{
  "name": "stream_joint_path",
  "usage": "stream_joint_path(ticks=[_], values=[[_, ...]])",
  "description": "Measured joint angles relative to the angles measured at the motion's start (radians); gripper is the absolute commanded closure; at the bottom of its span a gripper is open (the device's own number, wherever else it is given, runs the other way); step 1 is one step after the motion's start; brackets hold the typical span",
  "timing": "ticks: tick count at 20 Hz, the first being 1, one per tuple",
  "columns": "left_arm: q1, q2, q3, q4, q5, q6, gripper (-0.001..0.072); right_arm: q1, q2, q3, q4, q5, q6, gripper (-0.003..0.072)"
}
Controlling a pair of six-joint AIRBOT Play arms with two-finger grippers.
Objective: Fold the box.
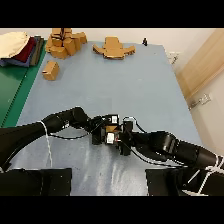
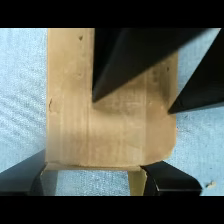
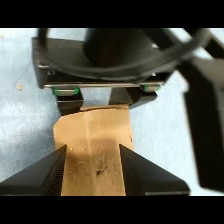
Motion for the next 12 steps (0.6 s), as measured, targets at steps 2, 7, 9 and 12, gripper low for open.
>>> stream_joint_path(ticks=[2,7,9,12], values=[[0.000,0.000,0.000,0.000,0.000,0.000,0.0326,0.006,-0.012,0.000,-0.010,0.003,-0.025,0.0184],[0.000,0.000,0.000,0.000,0.000,0.000,0.0326,0.011,-0.035,0.000,-0.039,0.008,-0.047,0.0222],[0.000,0.000,0.000,0.000,0.000,0.000,0.0326,0.013,-0.039,0.000,-0.055,0.008,-0.052,0.0222],[0.000,0.000,0.000,0.000,0.000,0.000,0.0325,0.013,-0.041,0.000,-0.077,0.009,-0.055,0.0223]])
